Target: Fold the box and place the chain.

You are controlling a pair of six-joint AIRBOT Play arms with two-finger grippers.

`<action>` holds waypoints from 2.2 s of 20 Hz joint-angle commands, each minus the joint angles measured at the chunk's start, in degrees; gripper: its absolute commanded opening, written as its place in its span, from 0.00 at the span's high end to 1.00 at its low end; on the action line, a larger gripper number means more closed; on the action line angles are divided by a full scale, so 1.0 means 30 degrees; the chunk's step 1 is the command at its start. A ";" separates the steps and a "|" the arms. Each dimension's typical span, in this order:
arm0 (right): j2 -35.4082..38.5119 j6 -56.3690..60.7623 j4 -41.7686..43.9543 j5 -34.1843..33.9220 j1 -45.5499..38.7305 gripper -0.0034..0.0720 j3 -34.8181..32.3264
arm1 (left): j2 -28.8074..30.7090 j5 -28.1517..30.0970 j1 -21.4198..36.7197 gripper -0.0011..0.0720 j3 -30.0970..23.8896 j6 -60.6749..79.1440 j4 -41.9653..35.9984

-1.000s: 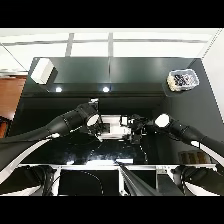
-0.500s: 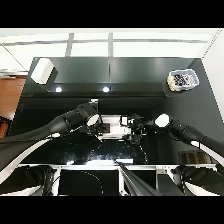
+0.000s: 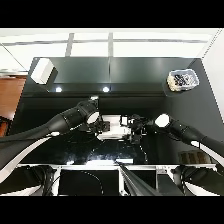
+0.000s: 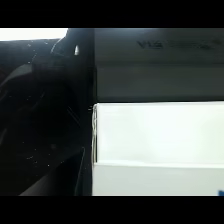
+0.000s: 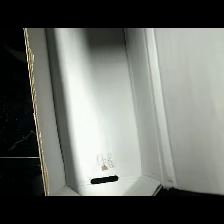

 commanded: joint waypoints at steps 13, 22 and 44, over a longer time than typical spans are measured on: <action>-0.0007 0.0000 0.0000 0.0000 0.0007 0.34 -0.0007 | -0.0350 0.0678 0.0007 0.79 0.0029 -0.0058 -0.0393; -0.0007 0.0000 0.0007 0.0000 0.0007 0.34 -0.0007 | -0.0357 0.0692 0.0007 0.94 0.0044 -0.0051 -0.0459; 0.4328 0.3832 -0.4794 0.3031 -0.1013 0.01 0.0000 | -0.0342 0.0554 0.0007 0.95 0.0044 0.1311 -0.0379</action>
